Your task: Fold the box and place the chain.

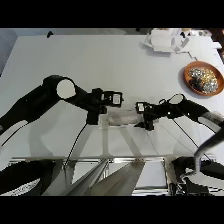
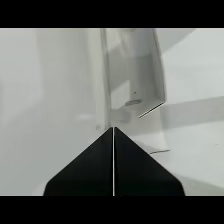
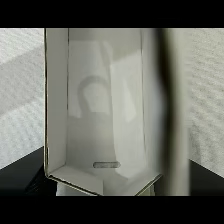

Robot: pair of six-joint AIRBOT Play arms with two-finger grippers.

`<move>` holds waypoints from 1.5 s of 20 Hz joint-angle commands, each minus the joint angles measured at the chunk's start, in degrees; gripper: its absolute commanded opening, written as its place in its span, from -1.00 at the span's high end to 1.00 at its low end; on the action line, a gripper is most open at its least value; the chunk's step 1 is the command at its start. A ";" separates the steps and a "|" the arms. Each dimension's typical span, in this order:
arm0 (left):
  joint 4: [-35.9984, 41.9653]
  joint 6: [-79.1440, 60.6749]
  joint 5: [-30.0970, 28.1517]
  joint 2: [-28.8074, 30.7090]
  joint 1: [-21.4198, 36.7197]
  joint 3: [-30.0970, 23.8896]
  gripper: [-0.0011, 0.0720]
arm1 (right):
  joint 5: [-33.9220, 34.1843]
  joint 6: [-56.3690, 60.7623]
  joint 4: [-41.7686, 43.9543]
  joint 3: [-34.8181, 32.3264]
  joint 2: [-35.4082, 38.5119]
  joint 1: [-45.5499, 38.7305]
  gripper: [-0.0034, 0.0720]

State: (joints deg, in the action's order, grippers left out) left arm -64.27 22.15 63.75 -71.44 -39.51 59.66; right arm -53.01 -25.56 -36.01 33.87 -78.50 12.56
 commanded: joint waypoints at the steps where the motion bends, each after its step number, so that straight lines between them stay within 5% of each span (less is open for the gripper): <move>1: 0.04 5.29 0.76 0.33 -4.37 0.04 0.96 | 0.02 0.02 0.02 0.04 0.04 0.00 0.08; 4: 3.67 4.76 -3.23 0.13 -6.99 -0.72 0.96 | 0.02 0.02 0.02 0.04 0.04 0.00 0.08; 13: 5.75 9.33 -31.63 -8.41 -4.24 -2.08 0.96 | 0.02 0.02 0.02 0.04 0.04 0.00 0.08; 24: 8.09 16.61 -28.83 -11.93 0.15 -5.25 0.96 | 0.02 0.02 0.02 0.04 0.04 0.00 0.08; 30: 1.92 15.37 -21.53 -3.72 4.26 -5.25 0.96 | 0.02 0.02 0.02 0.04 0.04 0.00 0.08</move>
